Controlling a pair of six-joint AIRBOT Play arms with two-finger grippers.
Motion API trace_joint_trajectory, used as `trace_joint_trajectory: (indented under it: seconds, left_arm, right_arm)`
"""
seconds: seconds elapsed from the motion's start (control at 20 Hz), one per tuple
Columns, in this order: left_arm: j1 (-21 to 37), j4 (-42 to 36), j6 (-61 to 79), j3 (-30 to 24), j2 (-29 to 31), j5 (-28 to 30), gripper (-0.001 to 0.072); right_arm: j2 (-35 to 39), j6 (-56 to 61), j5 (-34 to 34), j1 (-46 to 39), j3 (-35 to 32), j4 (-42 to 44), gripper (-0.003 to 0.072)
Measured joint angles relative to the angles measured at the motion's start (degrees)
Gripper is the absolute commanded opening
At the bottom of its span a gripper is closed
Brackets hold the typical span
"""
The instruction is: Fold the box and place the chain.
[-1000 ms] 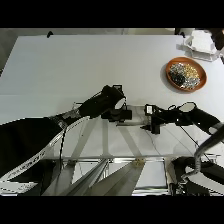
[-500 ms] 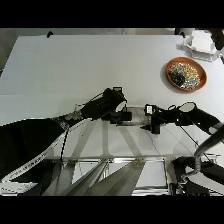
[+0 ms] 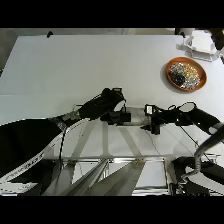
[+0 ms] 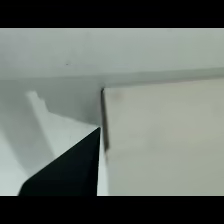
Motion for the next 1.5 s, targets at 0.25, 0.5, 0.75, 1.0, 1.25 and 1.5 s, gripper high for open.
trace_joint_trajectory:
  seconds: [0.25, 0.5, 0.75, 1.0, 1.25, 1.5]
  left_arm:
    - [1.31, -0.52, 0.37, 0.07, 2.78, 0.13, 0.0227]
    - [4.22, -3.80, 6.56, -0.26, 6.62, -0.42, 0.0237]
    - [8.83, -5.95, 27.67, -0.63, 12.52, -2.23, 0.0535]
    - [13.38, -7.26, 58.77, -1.38, 16.00, -5.64, 0.0700]
    - [15.04, -11.96, 97.26, -11.10, 17.00, -3.19, 0.0707]
    - [15.45, -23.61, 116.45, -20.83, 15.87, 12.87, 0.0711]
  right_arm:
    - [0.00, 0.02, 0.00, 0.00, -0.02, 0.02, 0.0406]
    - [0.00, 0.00, 0.00, 0.00, 0.00, 0.00, 0.0406]
    - [0.00, 0.00, 0.00, 0.00, 0.00, 0.00, 0.0406]
    - [0.00, 0.00, 0.00, 0.00, -0.02, 0.00, 0.0406]
    - [0.00, 0.00, 0.00, 0.00, -0.02, 0.00, 0.0406]
    - [0.00, 0.00, -0.02, 0.00, -0.02, 0.00, 0.0406]
